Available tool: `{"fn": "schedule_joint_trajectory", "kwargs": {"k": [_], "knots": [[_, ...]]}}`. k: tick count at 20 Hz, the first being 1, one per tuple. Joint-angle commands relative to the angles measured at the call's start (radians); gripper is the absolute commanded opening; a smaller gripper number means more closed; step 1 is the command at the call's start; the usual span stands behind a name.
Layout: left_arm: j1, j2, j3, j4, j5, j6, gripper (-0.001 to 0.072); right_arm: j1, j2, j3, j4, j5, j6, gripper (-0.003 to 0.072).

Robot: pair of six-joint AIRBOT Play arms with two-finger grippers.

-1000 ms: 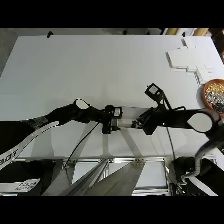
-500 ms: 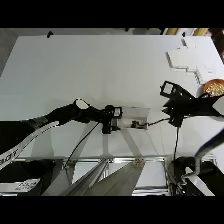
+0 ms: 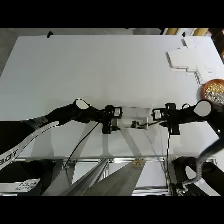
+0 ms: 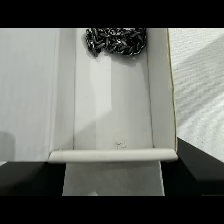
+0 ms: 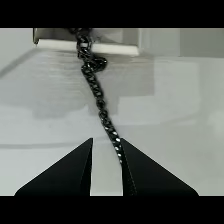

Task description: Fold the box and place the chain.

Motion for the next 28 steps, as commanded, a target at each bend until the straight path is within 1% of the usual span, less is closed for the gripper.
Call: {"fn": "schedule_joint_trajectory", "kwargs": {"k": [1,6,9,13,15,16,17,20,24,26,28], "knots": [[0.0,0.0,0.0,0.0,0.0,0.0,0.0311,0.018,-0.069,-0.013,0.008,-0.036,-0.077,0.0179],[0.0,0.0,0.0,0.0,0.0,0.0,0.0311,0.065,-0.134,-0.013,0.009,-0.109,-0.077,0.0177],[0.0,0.0,0.0,0.0,0.0,0.0,0.0311,0.065,-0.137,-0.013,0.008,-0.135,-0.077,0.0173],[0.0,0.0,0.0,0.0,0.0,0.0,0.0311,0.065,-0.146,-0.013,0.008,-0.139,-0.077,0.0171],[0.0,0.0,0.0,0.0,0.0,0.0,0.0311,0.065,-0.156,-0.017,0.008,-0.135,-0.076,0.013],[0.0,0.0,0.0,0.0,0.0,0.0,0.0311,0.065,-0.156,-0.018,0.007,-0.124,-0.076,0.0054],[0.0,0.0,0.0,0.0,0.0,0.0,0.0311,0.065,-0.153,-0.018,0.005,-0.105,-0.072,0.0016],[0.0,0.0,0.0,0.0,0.0,0.0,0.0311,0.065,-0.075,-0.018,0.0,-0.048,-0.061,0.0016],[0.0,0.0,0.0,0.0,0.0,0.0,0.0311,0.065,0.118,-0.018,0.018,-0.038,0.108,0.0016],[0.0,0.0,0.0,0.0,0.0,0.0,0.0311,0.065,0.201,-0.018,0.086,-0.02,0.141,0.0016],[0.0,0.0,0.0,0.0,0.0,0.0,0.0311,0.065,0.263,-0.018,0.187,0.002,0.142,0.0016]]}}
